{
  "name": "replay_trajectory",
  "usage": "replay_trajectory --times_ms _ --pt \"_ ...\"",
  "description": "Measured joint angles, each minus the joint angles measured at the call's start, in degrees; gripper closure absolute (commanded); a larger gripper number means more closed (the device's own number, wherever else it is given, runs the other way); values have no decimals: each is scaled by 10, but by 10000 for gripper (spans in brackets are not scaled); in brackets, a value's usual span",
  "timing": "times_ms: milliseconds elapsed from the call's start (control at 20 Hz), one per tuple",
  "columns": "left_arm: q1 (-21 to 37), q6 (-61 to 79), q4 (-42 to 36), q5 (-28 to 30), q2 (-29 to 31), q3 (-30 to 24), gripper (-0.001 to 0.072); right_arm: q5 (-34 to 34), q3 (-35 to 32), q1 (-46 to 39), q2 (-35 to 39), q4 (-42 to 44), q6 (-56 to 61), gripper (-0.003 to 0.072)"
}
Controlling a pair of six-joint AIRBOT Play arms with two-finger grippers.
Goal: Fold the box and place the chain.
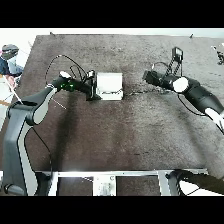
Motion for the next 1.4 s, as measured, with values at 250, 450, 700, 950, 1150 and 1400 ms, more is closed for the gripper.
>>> replay_trajectory --times_ms 250,450,700,950,1150,1400 --pt "0 0 0 0 0 0 469 -41 53 89 46 0 -17 677" --pt "0 0 0 0 0 0 469 -66 105 151 29 -7 -25 677" --pt "0 0 0 0 0 0 470 -75 134 192 -25 -14 -28 677" --pt "0 0 0 0 0 0 470 -83 141 202 -71 -16 -29 677" --pt "0 0 0 0 0 0 470 -107 173 205 -78 -13 -29 677" --pt "0 0 0 0 0 0 470 -116 232 205 -80 -32 -29 677"
